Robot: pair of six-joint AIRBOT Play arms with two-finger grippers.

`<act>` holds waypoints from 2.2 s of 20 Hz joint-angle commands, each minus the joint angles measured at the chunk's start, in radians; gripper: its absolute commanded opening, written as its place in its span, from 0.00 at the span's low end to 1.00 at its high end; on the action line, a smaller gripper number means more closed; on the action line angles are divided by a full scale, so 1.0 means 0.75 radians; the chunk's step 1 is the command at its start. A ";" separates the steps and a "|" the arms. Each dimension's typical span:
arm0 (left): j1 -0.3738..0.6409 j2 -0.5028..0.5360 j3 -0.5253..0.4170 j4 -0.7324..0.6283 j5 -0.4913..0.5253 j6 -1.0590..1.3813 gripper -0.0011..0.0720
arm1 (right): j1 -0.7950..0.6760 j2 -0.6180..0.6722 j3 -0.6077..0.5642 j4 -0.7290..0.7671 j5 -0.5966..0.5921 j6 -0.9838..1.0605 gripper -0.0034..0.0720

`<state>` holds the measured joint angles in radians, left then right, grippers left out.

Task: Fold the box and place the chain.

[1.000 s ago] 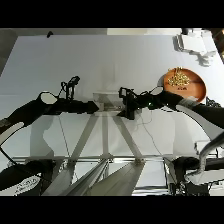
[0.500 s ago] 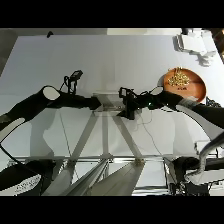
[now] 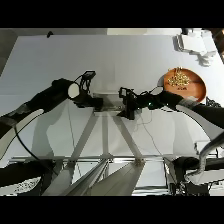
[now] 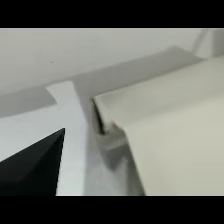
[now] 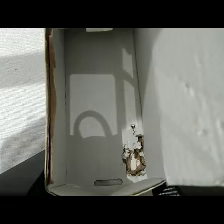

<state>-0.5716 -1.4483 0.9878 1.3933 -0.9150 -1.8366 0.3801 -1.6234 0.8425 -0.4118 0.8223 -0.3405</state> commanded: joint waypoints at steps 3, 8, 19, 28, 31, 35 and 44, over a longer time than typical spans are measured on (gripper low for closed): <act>-0.056 -0.058 0.032 0.213 -0.025 -0.369 0.68 | 0.001 0.000 0.000 0.001 0.001 -0.001 0.58; -0.056 -0.072 0.032 0.166 -0.015 -0.405 0.67 | 0.001 0.000 0.000 0.001 0.001 -0.001 0.58; -0.054 -0.103 0.032 0.107 0.016 -0.364 0.02 | 0.001 0.000 0.000 0.001 0.001 0.000 0.58; 0.019 -0.003 0.032 -0.028 -0.120 -0.082 0.61 | 0.001 0.000 0.000 0.001 0.001 -0.001 0.58; 0.108 0.088 0.031 -0.205 -0.141 0.132 0.61 | 0.001 0.000 0.000 0.001 0.001 -0.001 0.58; 0.318 0.211 0.031 -0.440 -0.237 0.532 0.62 | 0.001 0.000 0.000 0.001 0.001 -0.001 0.58; 0.615 0.044 -0.030 -0.635 -0.406 2.097 0.87 | 0.001 0.000 0.000 0.001 0.001 -0.001 0.58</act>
<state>-0.1520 -1.3628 0.9836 1.0088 -1.1675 -0.7094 0.3805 -1.6238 0.8425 -0.4118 0.8227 -0.3408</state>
